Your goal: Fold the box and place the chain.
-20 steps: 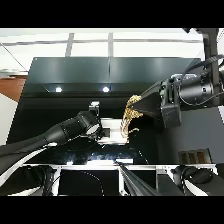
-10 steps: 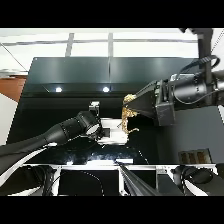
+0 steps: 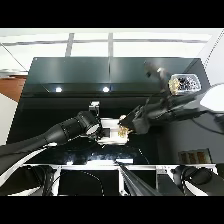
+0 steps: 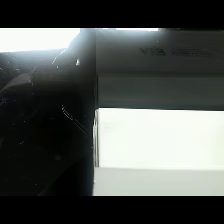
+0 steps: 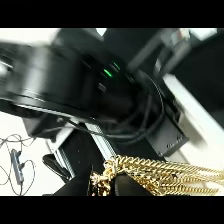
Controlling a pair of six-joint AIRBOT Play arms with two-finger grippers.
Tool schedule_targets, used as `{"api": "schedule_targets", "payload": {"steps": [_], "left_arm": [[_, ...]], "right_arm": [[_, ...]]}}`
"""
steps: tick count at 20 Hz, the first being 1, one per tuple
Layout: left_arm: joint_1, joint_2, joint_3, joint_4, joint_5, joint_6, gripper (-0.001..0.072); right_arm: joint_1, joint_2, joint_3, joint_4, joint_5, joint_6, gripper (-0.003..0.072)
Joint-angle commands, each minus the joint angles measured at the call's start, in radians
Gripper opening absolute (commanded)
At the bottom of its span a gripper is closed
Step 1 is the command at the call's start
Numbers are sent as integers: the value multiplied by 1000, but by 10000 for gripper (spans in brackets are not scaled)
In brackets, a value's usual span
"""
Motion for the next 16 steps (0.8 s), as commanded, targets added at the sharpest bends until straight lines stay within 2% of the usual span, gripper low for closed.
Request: {"api": "schedule_targets", "payload": {"steps": [1, 6, 7, 8, 9, 10, 12, 16], "left_arm": [[0, 0, 0, 0, 0, 0, 31], [0, 0, 0, 0, 0, 0, 31], [0, 0, 0, 0, 0, 0, 30], [0, 0, 0, 0, 0, 0, 31], [0, 0, 0, 0, 0, 0, 30], [0, 0, 0, 0, -1, 0, 30], [0, 0, 0, 0, -8, 0, 30], [0, 0, 0, -4, -8, 0, 30]], "right_arm": [[58, -41, -122, -27, -134, 0, 43], [59, -108, -131, -126, -177, 0, 44], [59, -115, -131, -126, -179, 0, 71], [59, -116, -131, -126, -180, 0, 311], [56, -116, -130, -126, -176, 0, 515], [42, -114, -128, -126, -153, -5, 519], [-44, -96, -103, -161, -28, -37, 519], [-344, 40, -114, -299, 130, -162, 519]]}}
